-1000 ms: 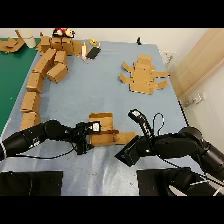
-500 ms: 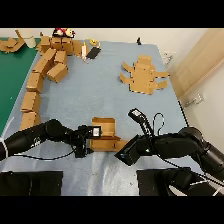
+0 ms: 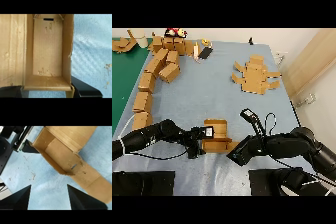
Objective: Fold the box.
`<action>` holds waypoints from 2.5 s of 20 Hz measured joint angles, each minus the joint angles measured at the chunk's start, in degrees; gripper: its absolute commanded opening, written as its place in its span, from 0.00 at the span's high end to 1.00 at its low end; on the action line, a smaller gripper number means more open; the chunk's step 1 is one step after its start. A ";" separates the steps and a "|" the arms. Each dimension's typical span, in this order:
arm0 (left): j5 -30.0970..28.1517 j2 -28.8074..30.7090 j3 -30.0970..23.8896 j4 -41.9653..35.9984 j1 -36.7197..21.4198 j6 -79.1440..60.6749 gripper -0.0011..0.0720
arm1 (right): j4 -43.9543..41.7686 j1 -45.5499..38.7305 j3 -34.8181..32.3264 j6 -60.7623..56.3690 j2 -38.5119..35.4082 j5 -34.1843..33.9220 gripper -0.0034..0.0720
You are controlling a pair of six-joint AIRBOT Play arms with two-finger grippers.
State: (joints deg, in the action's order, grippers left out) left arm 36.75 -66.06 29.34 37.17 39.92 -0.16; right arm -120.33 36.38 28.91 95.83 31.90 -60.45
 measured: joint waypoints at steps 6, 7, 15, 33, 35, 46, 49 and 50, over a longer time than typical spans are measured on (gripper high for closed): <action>0.33 -0.28 0.00 0.20 0.00 0.81 0.37 | -0.48 0.00 0.00 -4.11 0.00 1.07 0.82; 0.57 -0.39 0.04 0.31 -0.11 0.85 0.37 | -0.50 0.00 0.00 -5.66 0.07 1.16 0.93; 1.51 -0.39 0.07 3.56 0.02 1.01 0.37 | -1.31 0.00 0.00 -11.21 2.89 2.60 0.94; 1.86 -0.39 0.04 4.37 0.07 1.07 0.37 | -5.44 0.11 5.25 -4.90 32.22 24.48 0.95; 1.86 -0.39 0.04 4.37 0.07 1.07 0.37 | -5.20 0.11 5.33 -3.80 33.40 24.30 0.95; 1.90 -0.39 0.00 4.37 0.07 1.11 0.37 | 11.96 -0.02 9.62 -2.10 27.52 15.91 0.95; 1.88 -0.39 0.00 4.37 0.09 1.11 0.37 | 18.93 0.07 10.32 -3.48 20.48 8.44 0.95; 1.88 -0.39 0.00 4.37 0.09 1.11 0.37 | 20.28 0.33 10.05 -3.48 18.16 6.10 0.95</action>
State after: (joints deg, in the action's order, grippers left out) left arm 38.63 -66.46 29.34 41.54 40.01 0.95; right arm -100.05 36.71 38.96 92.36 50.06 -54.35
